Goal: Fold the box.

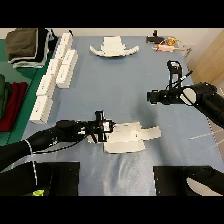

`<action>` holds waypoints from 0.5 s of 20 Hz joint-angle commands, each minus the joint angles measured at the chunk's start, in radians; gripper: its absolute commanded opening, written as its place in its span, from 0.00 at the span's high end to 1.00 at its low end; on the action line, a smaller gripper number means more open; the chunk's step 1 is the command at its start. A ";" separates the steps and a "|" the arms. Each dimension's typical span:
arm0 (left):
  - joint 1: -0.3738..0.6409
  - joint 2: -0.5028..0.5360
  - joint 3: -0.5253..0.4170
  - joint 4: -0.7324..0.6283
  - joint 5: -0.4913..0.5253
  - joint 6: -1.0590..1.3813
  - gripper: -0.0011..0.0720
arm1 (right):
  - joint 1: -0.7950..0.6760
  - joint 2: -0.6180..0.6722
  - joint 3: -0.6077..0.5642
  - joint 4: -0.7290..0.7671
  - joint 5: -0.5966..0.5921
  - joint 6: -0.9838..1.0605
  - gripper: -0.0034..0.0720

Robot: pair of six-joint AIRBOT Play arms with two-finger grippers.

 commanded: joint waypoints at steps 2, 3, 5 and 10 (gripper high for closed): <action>-0.044 -0.002 -0.001 0.007 0.048 -0.004 0.97 | 0.000 0.001 0.001 0.002 0.001 0.000 0.47; -0.050 -0.002 -0.001 0.006 0.048 -0.005 0.97 | 0.000 0.001 0.001 0.002 0.003 0.000 0.47; -0.056 0.000 0.000 0.006 0.047 -0.036 0.97 | 0.000 0.001 0.001 0.002 0.005 0.000 0.47; -0.056 0.034 0.000 0.011 0.047 -0.097 0.97 | 0.000 0.001 0.001 0.001 0.004 0.000 0.47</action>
